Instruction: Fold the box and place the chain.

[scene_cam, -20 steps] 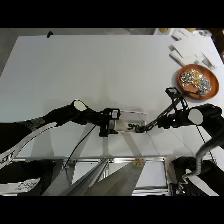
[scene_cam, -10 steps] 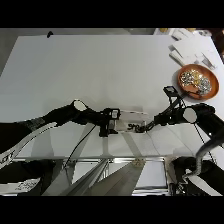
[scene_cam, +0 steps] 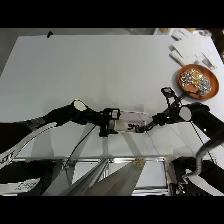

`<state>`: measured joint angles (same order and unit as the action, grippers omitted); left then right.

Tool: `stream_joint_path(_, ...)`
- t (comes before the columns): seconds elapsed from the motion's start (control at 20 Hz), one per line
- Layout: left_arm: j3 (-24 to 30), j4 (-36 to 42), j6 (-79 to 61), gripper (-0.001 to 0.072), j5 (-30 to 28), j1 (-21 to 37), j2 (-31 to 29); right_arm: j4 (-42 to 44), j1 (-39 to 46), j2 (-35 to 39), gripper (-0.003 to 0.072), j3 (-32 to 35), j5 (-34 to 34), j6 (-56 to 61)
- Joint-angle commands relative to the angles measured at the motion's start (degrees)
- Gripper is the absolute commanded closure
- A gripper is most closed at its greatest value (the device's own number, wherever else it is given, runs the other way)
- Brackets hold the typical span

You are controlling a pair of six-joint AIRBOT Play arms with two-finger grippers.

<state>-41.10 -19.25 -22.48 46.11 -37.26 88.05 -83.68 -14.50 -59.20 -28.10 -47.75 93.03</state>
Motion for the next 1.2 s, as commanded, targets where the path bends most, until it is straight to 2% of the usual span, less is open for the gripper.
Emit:
stream_joint_path(0.0, 0.02, 0.0, -0.02, 0.0439, 0.0, 0.02, -0.04, 0.15, 0.04, -0.17, 0.0487, 0.0, 0.87, 0.02)
stream_joint_path(0.3, 0.02, 0.0, -0.02, 0.0439, 0.0, 0.02, -0.04, 0.42, 0.04, -2.99, 0.0517, 0.0, 0.46, 0.2)
stream_joint_path(0.35, 0.02, 0.0, -0.02, 0.0439, -0.02, 0.02, -0.04, 0.57, 0.04, -3.13, 0.0548, 0.0, 0.0, 0.15)
stream_joint_path(0.45, 0.02, 0.0, -0.02, 0.0439, 0.0, 0.02, -0.04, 0.39, 0.04, -2.12, 0.0674, 0.0, -1.27, -0.48)
stream_joint_path(0.55, 0.02, 0.0, -0.02, 0.0439, 0.0, 0.02, -0.04, -0.11, 0.04, -0.04, 0.0674, 0.0, -1.97, -0.48)
stream_joint_path(0.95, 0.02, 0.0, -0.02, 0.0439, 0.0, 0.02, -0.04, 1.57, 0.04, 19.71, 0.0674, 0.0, -10.23, -0.5)
stream_joint_path(1.05, 0.02, 0.0, -0.02, 0.0439, -0.02, 0.02, -0.04, 7.13, 0.04, 25.24, 0.0674, 0.0, -11.58, -1.57)
stream_joint_path(1.15, 0.02, -0.02, -0.02, 0.0439, 0.0, 0.02, -0.04, 17.22, 0.04, 29.75, 0.0674, 0.0, -11.41, -5.18)
